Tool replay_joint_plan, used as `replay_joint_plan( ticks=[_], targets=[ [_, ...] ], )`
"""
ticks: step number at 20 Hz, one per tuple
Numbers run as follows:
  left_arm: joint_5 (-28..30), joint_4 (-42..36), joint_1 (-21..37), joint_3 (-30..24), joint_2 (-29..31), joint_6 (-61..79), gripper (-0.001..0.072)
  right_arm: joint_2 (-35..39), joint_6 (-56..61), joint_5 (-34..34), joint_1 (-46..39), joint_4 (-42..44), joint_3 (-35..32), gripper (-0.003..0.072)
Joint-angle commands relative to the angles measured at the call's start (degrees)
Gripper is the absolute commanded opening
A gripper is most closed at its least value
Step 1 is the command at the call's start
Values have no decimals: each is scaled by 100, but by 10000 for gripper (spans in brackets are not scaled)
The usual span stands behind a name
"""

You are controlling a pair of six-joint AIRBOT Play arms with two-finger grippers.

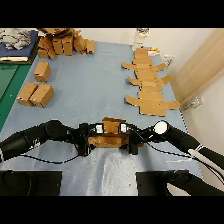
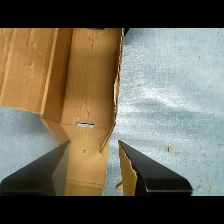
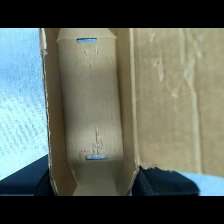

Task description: Fold the box.

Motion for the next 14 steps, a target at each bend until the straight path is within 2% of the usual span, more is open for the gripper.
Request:
replay_joint_plan(
  ticks=[1,4,14],
  targets=[
    [-144,153,4,7,-4,-330,471,2,0,7,2,2,2,514],
    [-190,691,55,7,0,-859,471,2,0,9,2,2,2,513],
    [-33,599,164,245,7,-750,472,2,0,7,2,2,2,514]
  ],
)
